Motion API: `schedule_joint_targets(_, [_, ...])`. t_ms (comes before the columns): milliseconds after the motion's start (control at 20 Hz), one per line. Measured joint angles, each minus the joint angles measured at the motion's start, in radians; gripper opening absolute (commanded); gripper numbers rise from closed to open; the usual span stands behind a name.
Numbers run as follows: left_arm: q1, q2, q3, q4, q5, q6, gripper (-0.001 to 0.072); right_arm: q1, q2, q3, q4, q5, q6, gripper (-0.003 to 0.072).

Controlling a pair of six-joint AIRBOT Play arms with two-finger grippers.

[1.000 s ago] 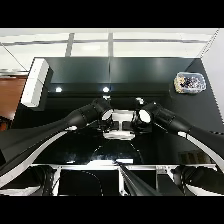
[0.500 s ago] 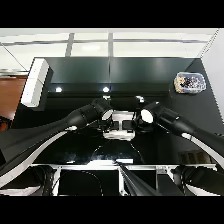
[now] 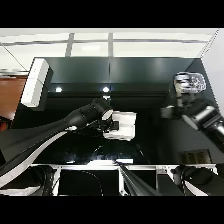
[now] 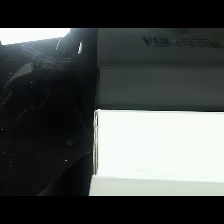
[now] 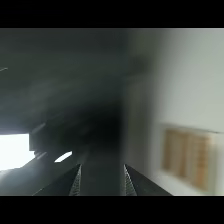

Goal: Fold the box and place the chain.

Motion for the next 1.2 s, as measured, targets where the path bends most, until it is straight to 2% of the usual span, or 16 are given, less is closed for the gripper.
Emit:
schedule_joint_targets(100, [0.000, 0.000, 0.000, 0.000, 0.002, 0.000, 0.0030, -0.187, 0.001, -0.055, -0.030, -0.121, -0.001, 0.0331])
schedule_joint_targets(200, [0.000, -0.001, 0.000, 0.000, 0.006, 0.000, 0.0031, -0.400, -0.045, -0.063, 0.039, -0.254, -0.053, 0.0639])
schedule_joint_targets(300, [0.000, -0.001, 0.000, 0.000, 0.019, 0.000, 0.0030, -0.578, -0.137, -0.001, 0.187, -0.348, -0.177, 0.0639])
schedule_joint_targets(450, [0.000, -0.001, 0.000, 0.000, 0.038, 0.000, 0.0030, -0.738, -0.341, 0.220, 0.431, -0.349, -0.364, 0.0635])
schedule_joint_targets(600, [0.000, -0.001, 0.000, 0.000, 0.044, 0.000, 0.0031, -0.793, -0.566, 0.527, 0.557, -0.246, -0.430, 0.0634])
schedule_joint_targets(750, [0.000, -0.001, 0.000, 0.000, 0.044, 0.000, 0.0030, -0.812, -0.776, 0.822, 0.591, -0.097, -0.428, 0.0630])
schedule_joint_targets(800, [0.000, -0.001, 0.000, 0.000, 0.044, 0.000, 0.0030, -0.816, -0.834, 0.900, 0.589, -0.052, -0.419, 0.0560])
schedule_joint_targets(950, [0.000, -0.001, 0.000, 0.000, 0.044, 0.000, 0.0030, -0.821, -0.957, 1.037, 0.579, 0.037, -0.406, 0.0560])
schedule_joint_targets(1200, [0.000, -0.002, 0.000, 0.000, 0.042, -0.001, 0.0030, -0.823, -1.067, 1.108, 0.563, 0.084, -0.402, 0.0561])
